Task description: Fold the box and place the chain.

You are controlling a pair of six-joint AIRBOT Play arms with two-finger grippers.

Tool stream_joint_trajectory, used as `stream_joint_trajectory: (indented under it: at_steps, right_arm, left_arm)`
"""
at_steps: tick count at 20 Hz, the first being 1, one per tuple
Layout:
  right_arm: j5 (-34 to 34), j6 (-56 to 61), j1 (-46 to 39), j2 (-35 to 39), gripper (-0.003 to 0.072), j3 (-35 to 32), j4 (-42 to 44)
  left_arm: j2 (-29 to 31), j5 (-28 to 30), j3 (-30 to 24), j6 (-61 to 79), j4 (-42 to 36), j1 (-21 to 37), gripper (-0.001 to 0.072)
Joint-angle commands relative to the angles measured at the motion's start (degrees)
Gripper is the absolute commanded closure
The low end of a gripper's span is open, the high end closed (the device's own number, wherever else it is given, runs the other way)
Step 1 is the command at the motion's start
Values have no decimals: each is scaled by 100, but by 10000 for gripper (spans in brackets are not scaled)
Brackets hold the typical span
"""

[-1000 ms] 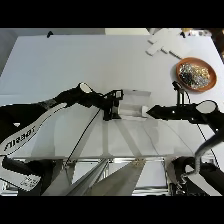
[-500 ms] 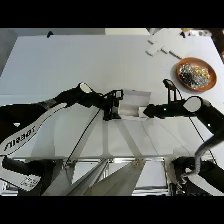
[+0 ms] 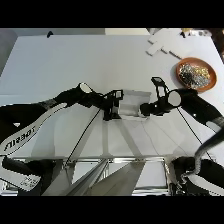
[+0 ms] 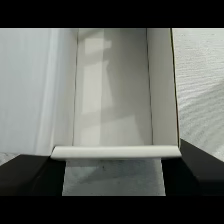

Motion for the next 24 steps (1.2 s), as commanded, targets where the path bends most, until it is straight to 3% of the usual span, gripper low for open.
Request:
stream_joint_trajectory:
  at_steps: [1,8,13,14,16,19,20,21,24]
  right_arm:
    - [457,522,328,-402,271,352,-367]
    - [662,693,743,-841,299,540,-682]
    - [658,688,743,-911,532,540,-684]
    - [658,688,743,-911,539,540,-684]
    - [640,684,743,-911,673,540,-686]
    - [535,686,743,-911,672,538,-708]
    - [479,688,743,-911,617,540,-706]
    - [420,693,743,-911,499,538,-706]
    - [203,1132,743,-914,486,538,-719]
  left_arm:
    - [0,0,0,2,2,2,577]
    - [0,-2,0,2,2,2,577]
    - [0,0,0,2,2,2,577]
    - [0,0,0,2,2,2,577]
    - [0,0,0,2,2,2,577]
    - [0,-2,0,0,2,2,577]
    - [0,0,0,0,2,2,577]
    - [0,0,0,2,2,2,577]
    - [0,0,0,0,2,2,577]
